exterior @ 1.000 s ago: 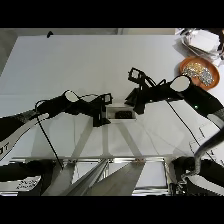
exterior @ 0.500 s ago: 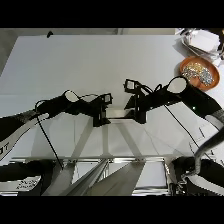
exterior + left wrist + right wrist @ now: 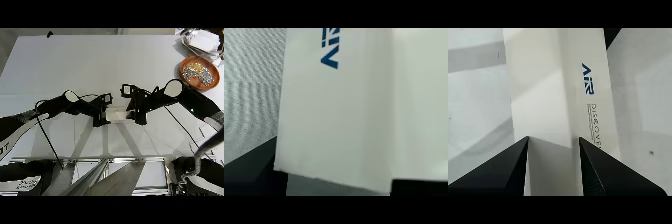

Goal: Fold the box and place the chain.

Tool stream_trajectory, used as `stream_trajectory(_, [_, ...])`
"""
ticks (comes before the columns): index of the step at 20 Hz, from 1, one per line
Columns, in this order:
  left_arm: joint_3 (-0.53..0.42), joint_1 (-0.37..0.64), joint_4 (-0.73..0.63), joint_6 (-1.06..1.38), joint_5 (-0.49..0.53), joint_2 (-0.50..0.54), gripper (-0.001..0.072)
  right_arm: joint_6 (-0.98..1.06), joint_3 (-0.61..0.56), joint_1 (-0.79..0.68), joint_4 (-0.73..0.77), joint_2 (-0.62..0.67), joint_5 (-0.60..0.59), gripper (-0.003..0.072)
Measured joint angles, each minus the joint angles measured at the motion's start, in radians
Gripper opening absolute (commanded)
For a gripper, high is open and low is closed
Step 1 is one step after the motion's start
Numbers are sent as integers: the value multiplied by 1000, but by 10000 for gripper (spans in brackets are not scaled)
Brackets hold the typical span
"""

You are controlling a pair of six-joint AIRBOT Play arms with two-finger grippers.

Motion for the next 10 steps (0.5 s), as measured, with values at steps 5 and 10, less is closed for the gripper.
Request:
stream_trajectory(5, [0, 0, 0, 0, 0, 0, 432, 5, 0, 1, -5, 10, -54, 334])
stream_trajectory(10, [0, 0, 0, 0, 0, 0, 432, 8, 0, 1, -26, 9, -74, 295])
